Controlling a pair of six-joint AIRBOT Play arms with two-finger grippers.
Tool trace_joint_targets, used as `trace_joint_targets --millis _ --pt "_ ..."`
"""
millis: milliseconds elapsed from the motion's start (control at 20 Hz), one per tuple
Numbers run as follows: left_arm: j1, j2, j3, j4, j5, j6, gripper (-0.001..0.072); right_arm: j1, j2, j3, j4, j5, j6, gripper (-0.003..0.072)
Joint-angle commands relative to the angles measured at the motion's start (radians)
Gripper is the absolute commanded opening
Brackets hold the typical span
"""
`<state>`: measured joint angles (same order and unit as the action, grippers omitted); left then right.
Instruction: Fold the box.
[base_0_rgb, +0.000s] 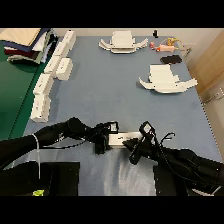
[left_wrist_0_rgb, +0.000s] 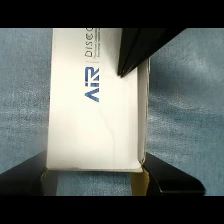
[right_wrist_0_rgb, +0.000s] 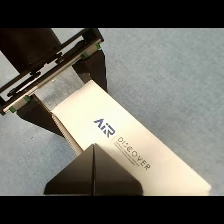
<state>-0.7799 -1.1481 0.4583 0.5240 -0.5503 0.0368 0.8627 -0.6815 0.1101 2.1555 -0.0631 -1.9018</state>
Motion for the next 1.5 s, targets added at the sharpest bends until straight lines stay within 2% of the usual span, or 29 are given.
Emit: trace_joint_targets --millis 0,300,700,1050,1150,1300,1450 --pt "0.000 0.001 0.000 0.000 0.000 0.000 0.0522 0.001 -0.001 -0.003 -0.002 -0.013 0.002 0.0002" --pt "0.000 0.001 0.000 0.000 0.000 0.000 0.0522 -0.003 0.013 0.008 -0.002 0.021 0.002 0.0002" --pt "0.000 0.001 0.000 -0.001 0.000 -0.001 0.0523 -0.003 0.183 0.038 -0.005 0.021 0.000 0.0003" --pt "0.000 0.001 0.000 0.000 0.000 0.000 0.0522 -0.003 0.196 0.045 -0.005 0.012 0.000 0.0003" --pt "0.000 0.001 0.000 0.000 0.000 -0.001 0.0523 -0.029 0.193 0.074 -0.005 -0.060 0.000 0.0003" --pt "0.000 0.001 0.000 -0.001 0.000 0.000 0.0522 -0.165 0.150 0.167 -0.051 -0.297 0.032 0.0003" --pt "0.000 0.001 0.000 0.000 0.003 0.000 0.0523 -0.336 0.098 0.290 -0.311 -0.570 0.303 0.0003"
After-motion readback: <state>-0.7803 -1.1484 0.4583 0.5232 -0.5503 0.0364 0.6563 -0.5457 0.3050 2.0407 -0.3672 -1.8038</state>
